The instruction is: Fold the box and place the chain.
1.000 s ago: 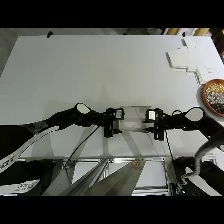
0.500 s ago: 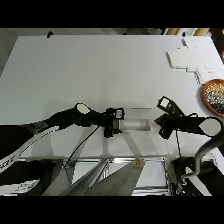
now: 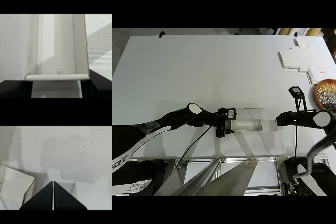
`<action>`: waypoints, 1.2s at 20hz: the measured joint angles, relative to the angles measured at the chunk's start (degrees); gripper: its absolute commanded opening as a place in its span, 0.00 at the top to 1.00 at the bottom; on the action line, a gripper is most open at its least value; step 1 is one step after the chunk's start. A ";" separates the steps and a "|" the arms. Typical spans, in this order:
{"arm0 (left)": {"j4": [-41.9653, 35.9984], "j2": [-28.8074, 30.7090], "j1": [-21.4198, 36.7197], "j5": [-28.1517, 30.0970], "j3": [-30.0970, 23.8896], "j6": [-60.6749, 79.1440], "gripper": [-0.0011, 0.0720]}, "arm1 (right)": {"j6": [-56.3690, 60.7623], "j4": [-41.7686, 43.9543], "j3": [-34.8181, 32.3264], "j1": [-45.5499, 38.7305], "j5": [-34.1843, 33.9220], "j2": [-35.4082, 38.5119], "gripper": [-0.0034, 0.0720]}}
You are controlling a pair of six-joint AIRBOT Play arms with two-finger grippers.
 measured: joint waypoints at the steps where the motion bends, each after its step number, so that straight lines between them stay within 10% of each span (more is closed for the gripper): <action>1: 0.00 0.00 0.02 0.00 0.00 0.00 0.70 | 0.83 1.11 0.00 -0.13 0.79 -2.10 0.93; 17: 0.02 0.00 0.02 0.00 0.00 0.04 0.70 | -0.11 16.81 0.02 3.04 8.90 0.68 0.92; 24: 0.02 0.00 0.02 -0.02 0.00 0.02 0.70 | -4.81 24.02 -0.68 3.13 10.05 1.90 0.50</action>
